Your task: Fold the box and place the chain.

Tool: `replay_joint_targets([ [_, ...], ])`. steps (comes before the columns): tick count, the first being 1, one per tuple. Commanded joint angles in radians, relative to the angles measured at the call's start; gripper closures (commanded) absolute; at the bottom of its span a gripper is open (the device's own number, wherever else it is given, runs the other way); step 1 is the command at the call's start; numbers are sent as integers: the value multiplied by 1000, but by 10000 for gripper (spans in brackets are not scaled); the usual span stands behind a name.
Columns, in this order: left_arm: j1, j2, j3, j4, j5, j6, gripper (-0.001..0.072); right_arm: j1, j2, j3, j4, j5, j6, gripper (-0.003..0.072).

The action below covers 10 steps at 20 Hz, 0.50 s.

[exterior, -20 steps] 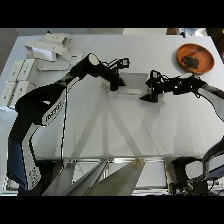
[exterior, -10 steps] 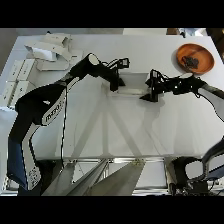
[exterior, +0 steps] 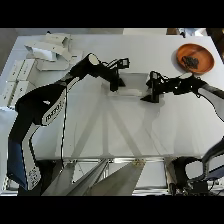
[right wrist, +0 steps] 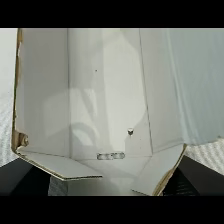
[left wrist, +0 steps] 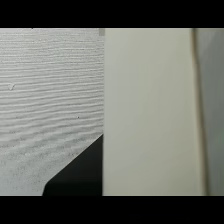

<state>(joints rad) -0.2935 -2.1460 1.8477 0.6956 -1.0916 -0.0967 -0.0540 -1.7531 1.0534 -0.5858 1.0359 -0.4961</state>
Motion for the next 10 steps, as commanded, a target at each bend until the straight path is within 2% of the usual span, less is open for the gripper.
replay_joint_targets([
  [1, 0, 0, 1, 0, 3, 0, 696, 0, 0, 8, 2, 5, 16, 24],
  [4, 0, 0, 1, 0, 3, 0, 696, 0, 0, 72, -47, 127, -3, 24],
  [10, 0, 0, 1, 0, 3, 0, 696, 0, -2, 131, -56, 134, 0, 24],
])
